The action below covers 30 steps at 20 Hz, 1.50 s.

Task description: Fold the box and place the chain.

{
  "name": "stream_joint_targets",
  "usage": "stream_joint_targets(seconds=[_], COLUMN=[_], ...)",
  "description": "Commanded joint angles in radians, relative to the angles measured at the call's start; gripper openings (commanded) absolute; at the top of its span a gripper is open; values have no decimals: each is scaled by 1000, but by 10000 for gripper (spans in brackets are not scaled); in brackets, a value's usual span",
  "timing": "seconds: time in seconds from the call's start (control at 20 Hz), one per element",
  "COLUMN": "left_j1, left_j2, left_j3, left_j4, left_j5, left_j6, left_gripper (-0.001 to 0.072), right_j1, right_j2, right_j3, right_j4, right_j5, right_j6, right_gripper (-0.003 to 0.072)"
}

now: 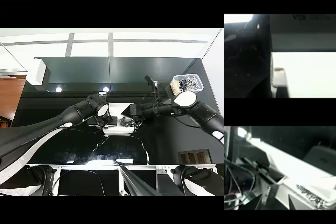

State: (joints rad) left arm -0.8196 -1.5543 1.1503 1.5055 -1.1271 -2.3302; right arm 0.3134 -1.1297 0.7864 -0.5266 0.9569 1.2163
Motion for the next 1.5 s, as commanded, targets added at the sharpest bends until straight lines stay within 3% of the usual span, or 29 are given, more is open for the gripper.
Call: stream_joint_targets(seconds=[0.0, 0.15, 0.3, 0.35, 0.4, 0.6, 0.7, 0.85, 1.15, 1.45], left_j1=[1, 1, 1, 1, 1, 1, 1, 1, 1, 1], left_j2=[0, 0, 0, 0, 0, 0, 0, 0, 0, 0], left_j3=[1, 1, 1, 1, 1, 1, 1, 1, 1, 1], left_j4=[0, 0, 1, 1, 0, 0, 0, -5, -4, -3], left_j5=[0, 0, 1, 1, 1, 0, 0, 0, 0, 0], left_j6=[0, 0, 0, 0, 0, 0, 0, 0, 0, 0], left_gripper=[30, 30, 30, 30, 30, 30, 30, 30, 30, 30], right_j1=[-143, -334, -410, -397, -369, -185, -115, -103, -103, -102], right_j2=[31, 120, 206, 205, 204, 203, 183, 88, -2, -109], right_j3=[48, 23, -171, -225, -264, -305, -303, -296, -251, -157], right_j4=[-120, -288, -192, -156, -156, -373, -411, -171, -181, -300], right_j5=[121, 200, 119, 63, -11, -254, -322, -256, -220, -196], right_j6=[-34, -152, -353, -426, -478, -698, -954, -1281, -1442, -1457], right_gripper=[388, 387, 388, 525, 719, 718, 717, 710, 709, 710])
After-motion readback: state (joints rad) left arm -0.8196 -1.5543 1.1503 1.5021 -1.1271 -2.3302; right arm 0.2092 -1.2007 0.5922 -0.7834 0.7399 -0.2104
